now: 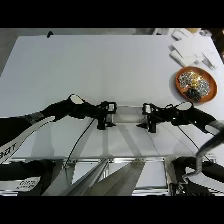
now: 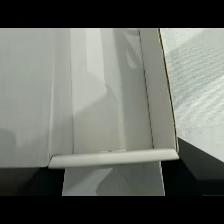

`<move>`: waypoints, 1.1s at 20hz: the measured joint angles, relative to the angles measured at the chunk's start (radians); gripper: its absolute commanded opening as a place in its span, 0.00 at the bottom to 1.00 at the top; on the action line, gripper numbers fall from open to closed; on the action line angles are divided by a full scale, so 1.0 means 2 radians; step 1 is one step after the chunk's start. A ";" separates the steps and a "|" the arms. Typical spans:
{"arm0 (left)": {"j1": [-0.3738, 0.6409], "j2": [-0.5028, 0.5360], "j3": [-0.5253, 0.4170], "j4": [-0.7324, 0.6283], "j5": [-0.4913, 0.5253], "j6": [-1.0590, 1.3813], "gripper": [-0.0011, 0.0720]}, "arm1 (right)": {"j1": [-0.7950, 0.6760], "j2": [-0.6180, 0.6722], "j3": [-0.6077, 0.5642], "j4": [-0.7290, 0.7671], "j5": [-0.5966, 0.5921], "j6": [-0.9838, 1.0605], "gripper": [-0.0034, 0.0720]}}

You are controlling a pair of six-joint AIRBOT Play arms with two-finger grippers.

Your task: Fold the box and place the chain.

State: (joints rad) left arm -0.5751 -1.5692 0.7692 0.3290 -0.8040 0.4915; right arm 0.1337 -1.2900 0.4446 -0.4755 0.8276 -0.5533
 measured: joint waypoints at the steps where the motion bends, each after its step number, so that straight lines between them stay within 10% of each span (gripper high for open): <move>1: 0.000 0.000 0.000 -0.001 0.001 0.000 0.44 | 0.000 0.003 0.000 -0.004 0.000 0.010 0.94; 12: -0.001 -0.001 0.000 0.000 -0.001 0.000 0.44 | 0.000 0.114 0.000 -0.151 0.018 0.206 0.90; 17: -0.001 -0.001 0.000 0.000 -0.001 0.000 0.44 | 0.000 0.188 0.000 -0.179 0.033 0.247 0.70; 20: -0.001 -0.001 0.000 0.000 -0.001 -0.001 0.44 | 0.000 0.216 0.000 -0.141 0.030 0.254 0.11; 22: -0.001 -0.001 0.000 0.000 -0.001 -0.001 0.44 | 0.000 0.222 0.000 -0.091 0.027 0.253 0.07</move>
State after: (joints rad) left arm -0.5762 -1.5703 0.7692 0.3294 -0.8059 0.4904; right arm 0.1329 -0.8459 0.4438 -0.6579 0.8806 -0.0467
